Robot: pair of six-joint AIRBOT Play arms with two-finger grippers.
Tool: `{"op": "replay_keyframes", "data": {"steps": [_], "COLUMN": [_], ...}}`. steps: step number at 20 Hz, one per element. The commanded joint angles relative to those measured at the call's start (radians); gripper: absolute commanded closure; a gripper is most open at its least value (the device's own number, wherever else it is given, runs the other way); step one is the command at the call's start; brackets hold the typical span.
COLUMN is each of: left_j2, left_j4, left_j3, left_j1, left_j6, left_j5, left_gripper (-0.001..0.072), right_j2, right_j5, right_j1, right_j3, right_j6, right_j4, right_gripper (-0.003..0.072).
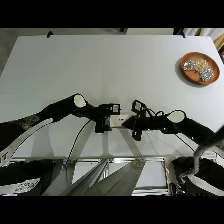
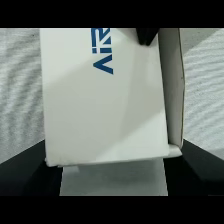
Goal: Fold the box and place the chain.
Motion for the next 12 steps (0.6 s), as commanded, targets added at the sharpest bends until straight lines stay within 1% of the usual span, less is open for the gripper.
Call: {"op": "replay_keyframes", "data": {"steps": [1, 4, 6, 8, 12], "left_j2": [0.001, 0.001, 0.001, 0.001, 0.001], "left_j4": [-0.002, -0.002, -0.002, -0.002, -0.002], "left_j3": [0.001, 0.001, 0.001, 0.001, 0.001], "left_j1": [0.001, 0.001, 0.001, 0.001, 0.001], "left_j6": [-0.003, -0.003, -0.003, -0.003, -0.003], "left_j5": [0.002, 0.002, 0.002, 0.001, 0.002], "left_gripper": [0.0699, 0.0699, 0.0699, 0.0699, 0.0699], "right_j2": [-0.001, 0.001, 0.025, 0.087, 0.258], "right_j5": [-0.003, -0.003, -0.006, -0.021, -0.084], "right_j1": [0.003, 0.003, 0.003, 0.003, 0.002], "right_j3": [-0.008, -0.008, -0.007, -0.007, -0.007], "right_j6": [0.003, 0.002, 0.002, 0.007, 0.107], "right_j4": [-0.060, -0.060, -0.060, -0.059, -0.090], "right_gripper": [0.0674, 0.0674, 0.0673, 0.0674, 0.0674]}}
